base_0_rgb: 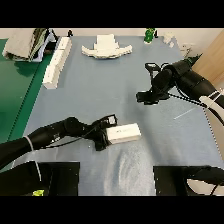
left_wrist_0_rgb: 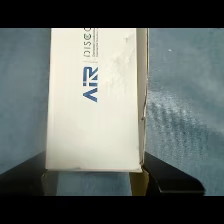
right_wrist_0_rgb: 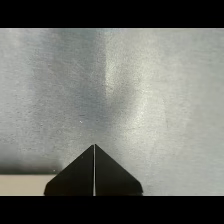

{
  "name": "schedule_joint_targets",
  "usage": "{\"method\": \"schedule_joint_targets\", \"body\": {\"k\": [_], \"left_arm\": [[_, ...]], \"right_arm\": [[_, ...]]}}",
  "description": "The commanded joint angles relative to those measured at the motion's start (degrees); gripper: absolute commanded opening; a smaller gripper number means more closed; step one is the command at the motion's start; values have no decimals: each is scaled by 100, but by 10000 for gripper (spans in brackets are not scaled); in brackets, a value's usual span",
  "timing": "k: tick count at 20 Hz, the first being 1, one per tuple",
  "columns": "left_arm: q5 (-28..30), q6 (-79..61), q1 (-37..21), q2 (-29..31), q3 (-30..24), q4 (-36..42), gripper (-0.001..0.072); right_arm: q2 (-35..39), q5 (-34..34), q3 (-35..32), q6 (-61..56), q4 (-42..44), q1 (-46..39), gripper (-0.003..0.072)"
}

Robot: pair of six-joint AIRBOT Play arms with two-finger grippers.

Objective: Fold the box.

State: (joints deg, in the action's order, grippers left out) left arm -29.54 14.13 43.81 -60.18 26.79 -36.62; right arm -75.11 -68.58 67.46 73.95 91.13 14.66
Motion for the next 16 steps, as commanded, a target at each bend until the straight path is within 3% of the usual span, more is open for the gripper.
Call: {"method": "schedule_joint_targets", "body": {"k": [1,4,7,10,13,16], "left_arm": [[-326,2356,-815,767,7,-1617,467],[-949,3825,-2258,1510,7,-2806,467],[-946,4214,-3991,1978,11,-2894,466],[-614,4017,-5337,1895,11,-2898,466],[345,3989,-6011,1436,11,-2892,467],[977,3764,-6070,721,22,-2896,467]], "right_arm": [[-4,-9,9,-17,-4,-4,7],[-4,-7,9,-17,-4,-4,7],[-4,-7,9,-17,-4,-4,7],[-4,-7,9,-17,-4,-4,7],[-4,-7,9,-17,-4,-4,7],[-4,-7,9,-17,-4,-4,7]]}}
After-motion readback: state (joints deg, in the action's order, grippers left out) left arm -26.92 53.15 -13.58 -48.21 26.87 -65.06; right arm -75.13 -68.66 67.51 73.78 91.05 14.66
